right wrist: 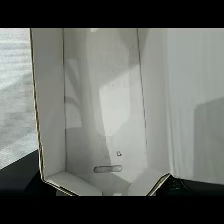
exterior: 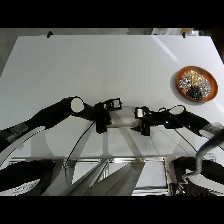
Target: Fold the box and place the chain.
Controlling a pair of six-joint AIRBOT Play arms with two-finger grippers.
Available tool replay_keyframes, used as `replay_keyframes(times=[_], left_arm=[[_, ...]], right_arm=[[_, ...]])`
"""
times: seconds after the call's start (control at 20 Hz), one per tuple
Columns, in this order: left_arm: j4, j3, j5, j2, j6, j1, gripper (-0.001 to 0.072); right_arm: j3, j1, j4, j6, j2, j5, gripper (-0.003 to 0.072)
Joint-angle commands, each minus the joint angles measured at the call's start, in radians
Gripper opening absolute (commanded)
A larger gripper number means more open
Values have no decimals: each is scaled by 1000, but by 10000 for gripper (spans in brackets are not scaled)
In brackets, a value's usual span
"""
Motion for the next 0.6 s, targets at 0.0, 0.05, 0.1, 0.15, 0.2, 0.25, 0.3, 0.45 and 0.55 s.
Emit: replay_keyframes(times=[0.0,0.05,0.1,0.15,0.2,0.25,0.3,0.45,0.55], left_arm=[[30,0,-60,64,-199,14,64],[50,0,-92,95,-246,25,2],[68,0,-121,127,-296,37,2],[91,0,-147,163,-363,53,2],[119,0,-161,196,-438,68,2],[153,0,-172,229,-534,88,2],[186,0,-180,253,-633,109,2],[285,-1,-244,283,-892,181,2],[313,-22,-281,272,-987,214,2]], right_arm=[[0,1,0,2,1,0,408],[0,1,0,2,1,0,408],[0,1,0,2,1,0,408],[0,1,0,2,1,0,408],[0,1,0,2,1,0,408],[0,1,0,2,1,0,408],[0,1,0,2,1,0,408],[0,1,0,2,1,0,408],[0,1,0,2,1,0,408]])
